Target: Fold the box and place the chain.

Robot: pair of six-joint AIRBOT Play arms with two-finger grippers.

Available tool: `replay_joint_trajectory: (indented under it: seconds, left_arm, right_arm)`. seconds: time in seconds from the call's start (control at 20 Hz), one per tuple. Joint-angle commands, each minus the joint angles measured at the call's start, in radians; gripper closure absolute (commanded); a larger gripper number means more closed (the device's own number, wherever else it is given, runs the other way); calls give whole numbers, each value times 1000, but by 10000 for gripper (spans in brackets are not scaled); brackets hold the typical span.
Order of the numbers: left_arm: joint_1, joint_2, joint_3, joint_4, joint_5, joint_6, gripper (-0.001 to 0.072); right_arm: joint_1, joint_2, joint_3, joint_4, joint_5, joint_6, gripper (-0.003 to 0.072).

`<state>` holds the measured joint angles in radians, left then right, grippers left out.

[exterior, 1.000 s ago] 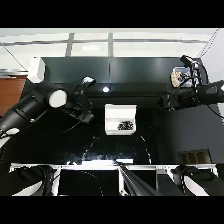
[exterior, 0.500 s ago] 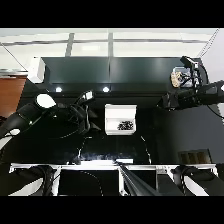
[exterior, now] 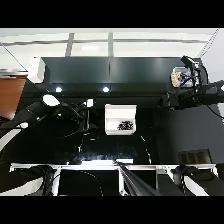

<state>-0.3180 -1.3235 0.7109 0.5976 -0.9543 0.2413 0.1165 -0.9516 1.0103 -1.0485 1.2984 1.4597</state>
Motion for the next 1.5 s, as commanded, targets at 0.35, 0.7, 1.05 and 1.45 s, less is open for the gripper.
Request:
replay_joint_trajectory:
  seconds: [0.35,0.7,1.05,1.45]
  left_arm:
    - [-71,-82,2,-35,16,10,2]
    - [-81,-83,6,-68,60,15,1]
    - [-89,-83,6,-109,54,18,2]
    - [-117,-84,6,-102,76,15,25]
  right_arm:
    - [0,0,0,0,-27,3,372]
    - [0,0,0,0,-27,3,372]
    - [0,0,0,0,-26,3,372]
    - [0,0,0,-1,-24,2,372]
